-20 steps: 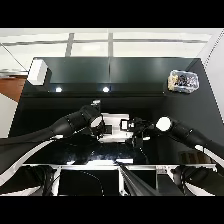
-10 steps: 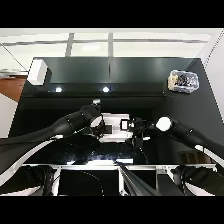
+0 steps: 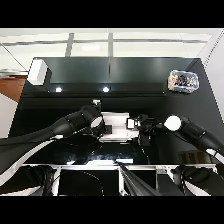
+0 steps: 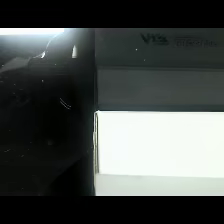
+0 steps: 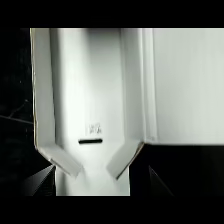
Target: Fold the box and place the chain.
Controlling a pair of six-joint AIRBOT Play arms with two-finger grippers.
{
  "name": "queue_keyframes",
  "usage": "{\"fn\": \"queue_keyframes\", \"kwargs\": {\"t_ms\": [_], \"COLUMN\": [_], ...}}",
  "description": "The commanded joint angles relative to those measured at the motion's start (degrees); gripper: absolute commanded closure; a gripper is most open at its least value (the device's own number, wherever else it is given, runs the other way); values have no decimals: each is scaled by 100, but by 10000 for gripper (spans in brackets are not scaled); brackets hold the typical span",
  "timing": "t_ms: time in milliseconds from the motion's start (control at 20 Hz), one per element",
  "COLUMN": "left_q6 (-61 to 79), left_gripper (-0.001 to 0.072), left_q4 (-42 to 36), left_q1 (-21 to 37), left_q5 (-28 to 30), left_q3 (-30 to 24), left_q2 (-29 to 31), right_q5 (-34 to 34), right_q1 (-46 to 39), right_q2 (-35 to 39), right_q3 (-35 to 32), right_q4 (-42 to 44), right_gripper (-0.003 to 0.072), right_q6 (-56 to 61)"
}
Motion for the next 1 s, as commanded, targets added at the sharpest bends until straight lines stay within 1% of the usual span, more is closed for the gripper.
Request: {"fn": "queue_keyframes", "kwargs": {"t_ms": [0,100,150,200,250,300,350,400,500,800,950], "left_q6": [13,13,13,15,15,15,15,15,15,13,15], "left_gripper": [685,685,685,685,685,685,685,685,685,685,684], "left_q4": [105,103,101,101,98,79,79,76,76,76,76], "left_q1": [0,0,0,0,-2,0,-2,-2,-2,-2,-2], "left_q5": [-101,-101,-101,-101,-101,-101,-101,-101,-101,-98,-96], "left_q3": [4,4,4,4,4,4,4,4,4,4,4], "left_q2": [4,4,4,4,4,4,4,4,4,4,4], "right_q5": [197,208,208,155,66,-61,-168,-269,-348,-592,-608], "right_q1": [-116,-94,-35,26,109,210,304,380,476,481,479], "right_q2": [70,2,-48,-107,-173,-214,-229,-236,-271,-518,-638], "right_q3": [-50,-76,-76,-76,-76,-76,-76,-76,-76,-76,-76], "right_q4": [118,608,654,710,750,750,750,769,1025,2131,2223], "right_gripper": [-11,-5,165,210,210,235,359,391,508,509,509], "right_q6": [-321,-723,-811,-815,-815,-813,-807,-793,-778,-750,-748]}}
